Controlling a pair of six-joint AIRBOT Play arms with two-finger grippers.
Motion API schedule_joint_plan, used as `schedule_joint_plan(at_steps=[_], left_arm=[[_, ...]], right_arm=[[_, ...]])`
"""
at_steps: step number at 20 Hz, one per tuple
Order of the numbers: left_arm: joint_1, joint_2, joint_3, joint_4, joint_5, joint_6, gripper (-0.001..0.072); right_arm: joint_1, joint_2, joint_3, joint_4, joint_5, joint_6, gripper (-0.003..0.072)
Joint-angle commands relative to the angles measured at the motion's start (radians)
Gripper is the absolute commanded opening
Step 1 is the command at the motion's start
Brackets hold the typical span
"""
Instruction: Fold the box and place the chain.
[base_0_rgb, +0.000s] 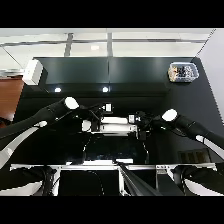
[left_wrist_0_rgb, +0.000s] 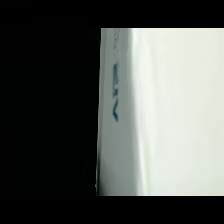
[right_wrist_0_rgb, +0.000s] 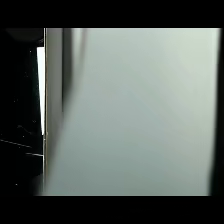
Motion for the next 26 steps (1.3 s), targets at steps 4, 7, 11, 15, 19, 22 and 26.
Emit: schedule_joint_plan(at_steps=[4,7,11,15,19,22,26], left_arm=[[0.013,0.085,0.001,0.090,-0.001,-0.121,0.0308],[0.038,0.176,0.001,0.264,-0.030,-0.275,0.0315],[0.115,0.325,0.001,0.343,-0.212,-0.452,0.0311],[0.141,0.372,-0.014,0.278,-0.494,-0.737,0.0027],[0.055,0.359,-0.182,-0.065,-0.365,-0.750,0.0027],[-0.021,0.358,-0.224,-0.176,-0.059,-0.714,0.0028],[-0.032,0.325,-0.185,-0.199,0.242,-0.714,0.0027]], right_arm=[[0.000,0.000,0.000,-0.001,0.000,0.000,0.0481],[0.000,0.000,0.000,-0.001,0.000,0.000,0.0480],[0.000,0.000,0.000,-0.002,0.000,0.000,0.0480],[0.000,0.000,0.000,-0.002,0.000,0.000,0.0479],[0.000,0.000,0.000,-0.003,0.001,0.000,0.0472],[0.000,0.000,0.000,-0.004,0.001,0.000,0.0472],[0.000,0.000,0.000,-0.004,0.002,0.000,0.0471]])
